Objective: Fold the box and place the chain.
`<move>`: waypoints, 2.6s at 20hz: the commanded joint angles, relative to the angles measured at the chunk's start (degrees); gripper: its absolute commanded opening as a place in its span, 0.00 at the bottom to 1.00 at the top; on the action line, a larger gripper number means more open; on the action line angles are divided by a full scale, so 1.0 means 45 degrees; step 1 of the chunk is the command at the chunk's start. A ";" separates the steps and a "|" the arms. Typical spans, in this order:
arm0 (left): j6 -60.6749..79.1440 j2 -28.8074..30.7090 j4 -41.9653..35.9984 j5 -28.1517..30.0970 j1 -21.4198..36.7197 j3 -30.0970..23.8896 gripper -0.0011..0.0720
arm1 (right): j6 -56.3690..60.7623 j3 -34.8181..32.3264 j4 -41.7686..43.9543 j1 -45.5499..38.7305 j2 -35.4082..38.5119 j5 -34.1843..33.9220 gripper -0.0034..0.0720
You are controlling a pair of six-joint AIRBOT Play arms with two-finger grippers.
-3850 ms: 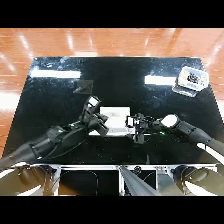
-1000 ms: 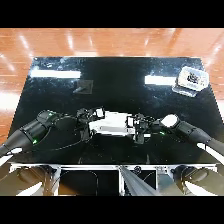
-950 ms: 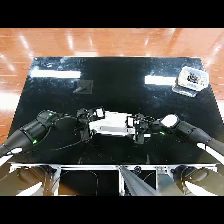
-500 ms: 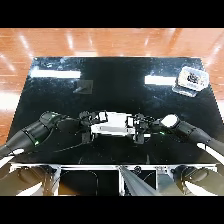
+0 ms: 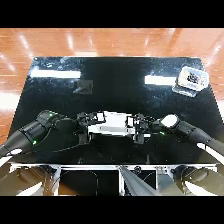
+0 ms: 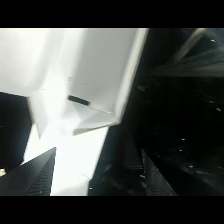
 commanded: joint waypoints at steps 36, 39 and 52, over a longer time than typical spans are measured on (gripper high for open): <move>0.0389 -0.0967 -0.1418 -0.1535 -0.0699 0.0010 0.51 | 0.0005 0.0000 0.0010 0.0005 -0.0005 -0.0005 0.84; 0.0384 -0.0967 -0.1190 -0.1583 -0.0695 0.0010 0.51 | 0.0005 0.0000 0.0010 0.0005 -0.0005 0.0000 0.84; 0.0398 -0.0967 -0.0777 -0.1132 -0.0126 0.0019 0.51 | 0.0005 0.0000 0.0010 0.0005 -0.0005 -0.0005 0.85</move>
